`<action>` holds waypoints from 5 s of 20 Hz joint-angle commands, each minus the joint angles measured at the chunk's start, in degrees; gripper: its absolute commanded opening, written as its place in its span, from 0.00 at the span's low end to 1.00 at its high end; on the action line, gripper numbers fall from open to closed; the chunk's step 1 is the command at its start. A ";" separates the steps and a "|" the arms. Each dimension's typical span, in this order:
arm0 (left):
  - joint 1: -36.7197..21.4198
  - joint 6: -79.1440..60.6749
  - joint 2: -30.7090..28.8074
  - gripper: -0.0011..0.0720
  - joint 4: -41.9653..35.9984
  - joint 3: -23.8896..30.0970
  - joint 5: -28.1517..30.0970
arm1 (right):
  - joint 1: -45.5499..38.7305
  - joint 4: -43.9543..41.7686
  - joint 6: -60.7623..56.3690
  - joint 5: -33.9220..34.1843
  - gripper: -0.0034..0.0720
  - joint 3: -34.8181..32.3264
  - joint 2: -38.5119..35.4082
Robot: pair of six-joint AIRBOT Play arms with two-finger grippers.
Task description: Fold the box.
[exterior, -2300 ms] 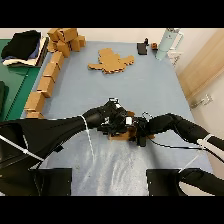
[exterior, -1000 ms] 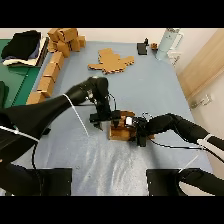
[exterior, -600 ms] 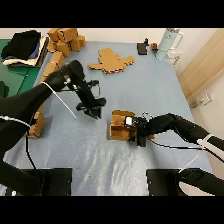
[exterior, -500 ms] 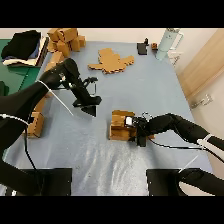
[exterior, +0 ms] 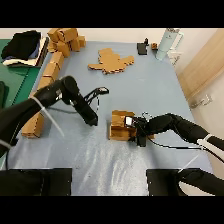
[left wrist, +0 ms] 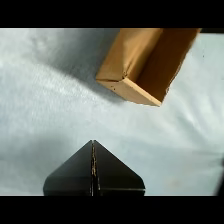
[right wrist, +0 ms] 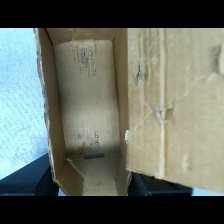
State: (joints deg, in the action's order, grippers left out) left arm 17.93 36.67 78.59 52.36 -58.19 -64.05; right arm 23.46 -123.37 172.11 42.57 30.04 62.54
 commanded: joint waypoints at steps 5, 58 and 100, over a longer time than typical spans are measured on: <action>2.29 -57.35 -5.57 0.98 -26.40 21.03 20.63 | -0.02 -0.02 -0.02 -0.02 0.68 0.00 0.00; 12.81 -49.05 0.13 0.89 -25.27 17.18 27.85 | -0.02 -0.02 -0.02 0.00 0.68 0.00 0.00; 12.76 -48.63 0.11 0.77 -25.35 17.11 29.42 | -0.68 0.90 -2.47 0.66 1.00 0.11 -2.05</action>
State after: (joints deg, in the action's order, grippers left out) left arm 30.72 -11.92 78.70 26.98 -41.01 -34.59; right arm 23.27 -123.81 171.39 42.65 30.11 61.54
